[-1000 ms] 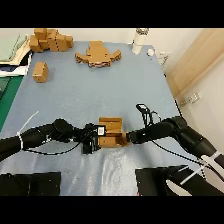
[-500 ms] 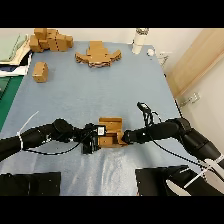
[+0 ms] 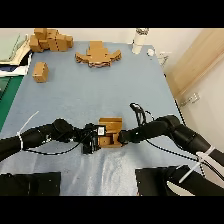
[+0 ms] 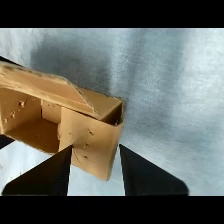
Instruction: Fold the box.
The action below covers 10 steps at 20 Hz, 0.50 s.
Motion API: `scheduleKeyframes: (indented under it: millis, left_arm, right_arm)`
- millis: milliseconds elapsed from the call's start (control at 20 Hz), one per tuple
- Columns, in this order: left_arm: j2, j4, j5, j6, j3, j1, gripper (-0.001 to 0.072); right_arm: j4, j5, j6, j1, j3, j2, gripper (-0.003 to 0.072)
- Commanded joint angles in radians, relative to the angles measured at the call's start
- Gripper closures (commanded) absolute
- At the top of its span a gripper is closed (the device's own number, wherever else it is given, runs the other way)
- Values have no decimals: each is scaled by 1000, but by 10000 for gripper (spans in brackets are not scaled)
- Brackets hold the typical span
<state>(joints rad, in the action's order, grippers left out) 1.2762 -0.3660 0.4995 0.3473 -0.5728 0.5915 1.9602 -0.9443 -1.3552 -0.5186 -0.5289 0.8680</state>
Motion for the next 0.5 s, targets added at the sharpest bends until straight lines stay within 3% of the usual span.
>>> scheduleKeyframes:
  millis: [0,250,450]
  left_arm:
    - [0,0,0,0,0,1,182]
    - [0,0,0,0,0,1,182]
    - [0,0,0,0,0,1,182]
  right_arm:
    - [-187,-6,246,-114,-58,69,244]
    - [-338,-96,498,-241,-171,168,244]
    - [-350,-132,600,-312,-240,254,244]
